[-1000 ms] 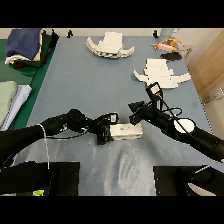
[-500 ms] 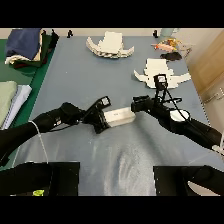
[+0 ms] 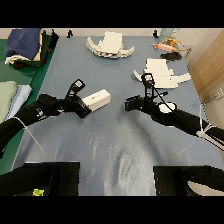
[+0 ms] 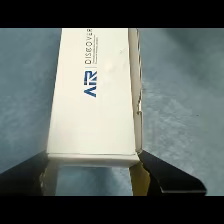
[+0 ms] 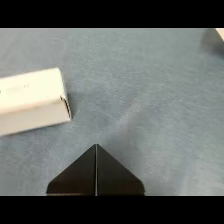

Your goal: Fold the box.

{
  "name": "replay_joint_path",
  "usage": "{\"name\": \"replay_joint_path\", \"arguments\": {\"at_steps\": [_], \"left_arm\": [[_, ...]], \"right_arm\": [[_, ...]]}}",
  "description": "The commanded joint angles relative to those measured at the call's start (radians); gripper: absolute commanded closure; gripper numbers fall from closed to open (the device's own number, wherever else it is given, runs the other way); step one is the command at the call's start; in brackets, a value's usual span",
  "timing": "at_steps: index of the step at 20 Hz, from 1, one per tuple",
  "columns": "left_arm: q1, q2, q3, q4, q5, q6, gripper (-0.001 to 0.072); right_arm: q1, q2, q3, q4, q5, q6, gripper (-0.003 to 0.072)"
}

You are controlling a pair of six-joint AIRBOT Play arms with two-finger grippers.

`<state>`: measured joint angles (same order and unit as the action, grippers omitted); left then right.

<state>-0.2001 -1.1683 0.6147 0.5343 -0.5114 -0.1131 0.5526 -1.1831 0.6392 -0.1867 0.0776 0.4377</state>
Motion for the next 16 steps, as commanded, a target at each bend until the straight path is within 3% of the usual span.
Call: {"name": "replay_joint_path", "arguments": {"at_steps": [1, 4, 9, 16], "left_arm": [[0.07, 0.001, 0.014, -0.007, 0.072, -0.003, 0.0102], [0.129, -0.027, 0.039, -0.044, 0.14, 0.006, 0.0103], [0.146, -0.127, 0.049, -0.037, 0.003, 0.106, 0.0103], [0.141, -0.166, 0.051, -0.068, 0.004, 0.101, 0.0103]], "right_arm": [[0.0, -0.027, 0.034, -0.067, 0.014, 0.0, 0.0684], [0.0, -0.027, 0.045, -0.072, -0.026, 0.0, 0.0684], [0.0, -0.027, 0.045, -0.072, -0.027, 0.0, 0.0684], [0.0, -0.027, 0.045, -0.071, -0.026, 0.0, 0.0684]]}}
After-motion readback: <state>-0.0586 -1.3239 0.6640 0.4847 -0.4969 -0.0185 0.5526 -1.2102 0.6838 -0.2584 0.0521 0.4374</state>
